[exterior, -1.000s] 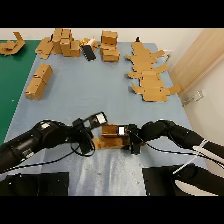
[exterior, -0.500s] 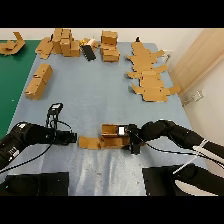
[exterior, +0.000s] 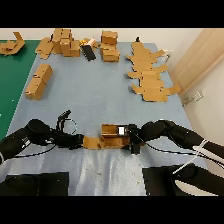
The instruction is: Fold the box.
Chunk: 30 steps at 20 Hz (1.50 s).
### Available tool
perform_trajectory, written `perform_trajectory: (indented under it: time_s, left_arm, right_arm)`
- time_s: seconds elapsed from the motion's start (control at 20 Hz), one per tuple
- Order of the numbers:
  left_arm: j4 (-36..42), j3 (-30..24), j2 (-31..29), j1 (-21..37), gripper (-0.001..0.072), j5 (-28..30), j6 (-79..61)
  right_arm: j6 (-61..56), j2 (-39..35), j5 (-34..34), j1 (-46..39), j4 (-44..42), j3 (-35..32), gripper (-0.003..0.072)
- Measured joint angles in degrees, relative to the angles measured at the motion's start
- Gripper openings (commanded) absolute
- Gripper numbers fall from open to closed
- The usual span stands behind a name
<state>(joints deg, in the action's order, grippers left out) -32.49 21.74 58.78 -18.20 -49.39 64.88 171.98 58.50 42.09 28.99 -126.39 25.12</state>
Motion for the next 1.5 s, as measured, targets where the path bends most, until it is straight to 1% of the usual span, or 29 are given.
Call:
perform_trajectory:
  time_s: [0.2, 0.35, 0.55, 0.65, 0.75, 0.95, 1.15, 1.3, 1.5]
  left_arm:
    - [7.5, -0.1, 3.4, 0.2, 0.0013, -0.1, -7.6]
    - [10.1, -0.1, 5.0, 0.3, 0.0012, -0.2, -10.5]
    - [12.7, 0.2, 5.7, -0.1, 0.0007, -1.1, -11.9]
    - [13.3, 0.7, 5.2, -2.0, 0.0007, -0.6, -10.6]
    - [12.7, 1.6, 4.3, -5.4, 0.0006, 1.9, -7.4]
    - [7.6, 4.7, 2.9, -12.4, 0.0006, 7.3, 2.8]
    - [3.2, 6.2, 2.5, -15.5, 0.0005, 10.8, 12.3]
    - [-4.7, 8.0, 2.3, -18.9, 0.0005, 12.8, 23.4]
    - [-20.2, 13.2, 2.2, -25.6, 0.0012, 13.8, 39.8]
  right_arm:
    - [0.0, 0.0, 0.0, 0.0, 0.0, 0.0, 0.0497]
    - [0.0, 0.0, 0.0, 0.0, 0.0, 0.0, 0.0497]
    - [0.0, 0.0, 0.0, 0.0, 0.0, 0.0, 0.0496]
    - [0.0, 0.0, 0.0, 0.0, 0.0, 0.0, 0.0497]
    - [0.0, 0.0, 0.0, 0.0, 0.0, 0.0, 0.0497]
    - [0.0, 0.0, 0.0, 0.0, 0.0, 0.0, 0.0497]
    - [0.0, 0.0, 0.0, 0.0, 0.0, 0.0, 0.0497]
    - [0.0, 0.0, 0.0, 0.0, 0.0, 0.0, 0.0497]
    - [0.0, 0.0, 0.0, 0.0, 0.0, 0.0, 0.0497]
